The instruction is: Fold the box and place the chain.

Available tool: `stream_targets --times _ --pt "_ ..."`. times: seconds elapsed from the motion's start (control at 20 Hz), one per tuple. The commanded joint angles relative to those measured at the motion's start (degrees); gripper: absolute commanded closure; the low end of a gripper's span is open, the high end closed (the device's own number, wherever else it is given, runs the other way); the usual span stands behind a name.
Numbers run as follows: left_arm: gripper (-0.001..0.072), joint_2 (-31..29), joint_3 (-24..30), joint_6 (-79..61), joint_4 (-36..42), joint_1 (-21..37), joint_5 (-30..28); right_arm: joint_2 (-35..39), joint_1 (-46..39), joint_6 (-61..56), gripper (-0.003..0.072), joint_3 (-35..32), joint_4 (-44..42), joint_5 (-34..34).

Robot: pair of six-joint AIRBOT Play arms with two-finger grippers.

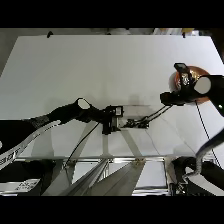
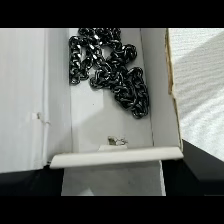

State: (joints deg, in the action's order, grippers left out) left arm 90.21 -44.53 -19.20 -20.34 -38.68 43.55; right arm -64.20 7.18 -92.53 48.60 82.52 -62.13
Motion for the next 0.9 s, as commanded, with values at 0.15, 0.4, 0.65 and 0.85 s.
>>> stream_targets --times 0.15,0.4,0.65,0.85 --pt "0.0397 0.0 0.0 0.0 0.0 0.0 0.0 -8.6 -0.3 0.0 0.0354 -0.1 0.2 1.3" --pt "0.0397 0.0 0.0 0.0 0.0 0.0 0.0 -12.2 -0.3 0.0 0.0355 -0.1 0.2 1.7" --pt "0.0397 0.0 0.0 0.0 0.0 0.0 0.0 -15.4 -0.3 0.0 0.0394 -0.1 0.2 1.6" --pt "0.0397 0.0 0.0 0.0 0.0 0.0 0.0 -15.5 -0.2 2.8 0.0674 -0.1 0.2 1.6"
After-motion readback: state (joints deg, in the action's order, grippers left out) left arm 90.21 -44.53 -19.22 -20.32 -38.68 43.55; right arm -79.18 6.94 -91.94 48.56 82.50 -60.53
